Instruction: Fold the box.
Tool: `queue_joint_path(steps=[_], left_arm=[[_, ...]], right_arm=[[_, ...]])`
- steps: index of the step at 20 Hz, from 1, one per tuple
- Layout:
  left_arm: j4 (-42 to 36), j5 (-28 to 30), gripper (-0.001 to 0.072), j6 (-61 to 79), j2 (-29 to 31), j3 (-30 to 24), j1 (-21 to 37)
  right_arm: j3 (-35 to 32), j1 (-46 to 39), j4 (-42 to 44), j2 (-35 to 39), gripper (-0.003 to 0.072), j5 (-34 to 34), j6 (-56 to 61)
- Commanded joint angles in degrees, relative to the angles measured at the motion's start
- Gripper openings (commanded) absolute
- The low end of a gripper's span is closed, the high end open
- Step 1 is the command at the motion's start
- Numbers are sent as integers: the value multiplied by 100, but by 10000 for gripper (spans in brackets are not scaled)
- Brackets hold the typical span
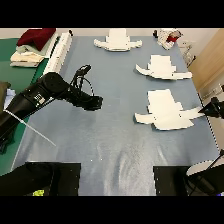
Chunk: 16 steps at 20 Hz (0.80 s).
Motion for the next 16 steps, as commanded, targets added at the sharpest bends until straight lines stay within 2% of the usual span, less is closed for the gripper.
queue_joint_path(steps=[1,6,9,13,16], left_arm=[[-24,7,14,2,0,-2,4],[-20,299,14,7,0,0,7],[-22,210,14,7,13,0,44],[-61,-997,13,175,125,-81,507],[-264,-1220,13,557,737,-638,855]], right_arm=[[109,284,557,-57,2,-251,-179],[103,1239,1532,76,0,-332,181],[-348,1998,1580,621,-1,-15,619],[-2098,2918,1532,2199,-1,1019,1036],[-3700,3287,1377,3528,-2,1665,1198]])
